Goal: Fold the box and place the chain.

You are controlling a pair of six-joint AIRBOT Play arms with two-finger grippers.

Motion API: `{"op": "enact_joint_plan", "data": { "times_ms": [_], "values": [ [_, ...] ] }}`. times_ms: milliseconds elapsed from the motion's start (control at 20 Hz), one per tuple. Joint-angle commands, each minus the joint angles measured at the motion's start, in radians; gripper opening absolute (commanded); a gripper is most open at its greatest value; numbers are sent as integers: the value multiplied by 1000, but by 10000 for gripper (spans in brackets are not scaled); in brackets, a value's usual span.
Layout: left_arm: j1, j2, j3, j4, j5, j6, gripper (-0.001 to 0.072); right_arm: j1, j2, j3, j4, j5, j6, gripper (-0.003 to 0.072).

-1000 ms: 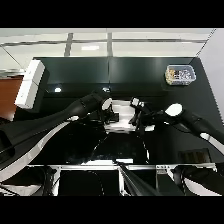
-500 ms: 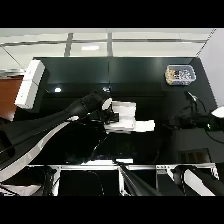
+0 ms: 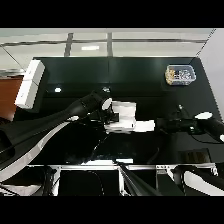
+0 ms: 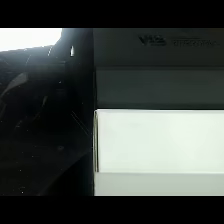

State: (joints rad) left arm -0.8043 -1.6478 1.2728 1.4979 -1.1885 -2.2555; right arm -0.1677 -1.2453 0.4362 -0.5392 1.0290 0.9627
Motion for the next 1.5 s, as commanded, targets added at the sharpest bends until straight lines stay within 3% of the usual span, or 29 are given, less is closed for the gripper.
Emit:
{"op": "enact_joint_plan", "data": {
  "times_ms": [0,250,350,400,550,650,1050,1100,1200,1450],
  "values": [
    [0,-1,1,0,-1,0,26,108,-37,34,56,-19,-47,15],
    [0,-1,1,0,-2,0,26,109,-37,119,56,117,-100,31],
    [0,-1,1,0,-2,0,26,109,-37,133,75,140,-100,595],
    [0,-1,1,0,-2,0,26,109,-37,140,96,151,-100,656],
    [0,-1,1,0,-2,0,26,111,-37,164,143,180,-100,650],
    [0,-1,1,0,-2,0,26,133,-37,181,155,188,-97,474],
    [0,-1,1,0,-2,0,26,270,-37,210,122,85,21,466],
    [0,-1,1,0,-2,0,26,279,-37,212,116,80,31,344],
    [0,-1,1,0,-2,0,26,298,-37,220,100,67,61,330],
    [0,-1,1,0,-2,0,26,407,-37,317,-119,-16,293,313]
  ]
}}
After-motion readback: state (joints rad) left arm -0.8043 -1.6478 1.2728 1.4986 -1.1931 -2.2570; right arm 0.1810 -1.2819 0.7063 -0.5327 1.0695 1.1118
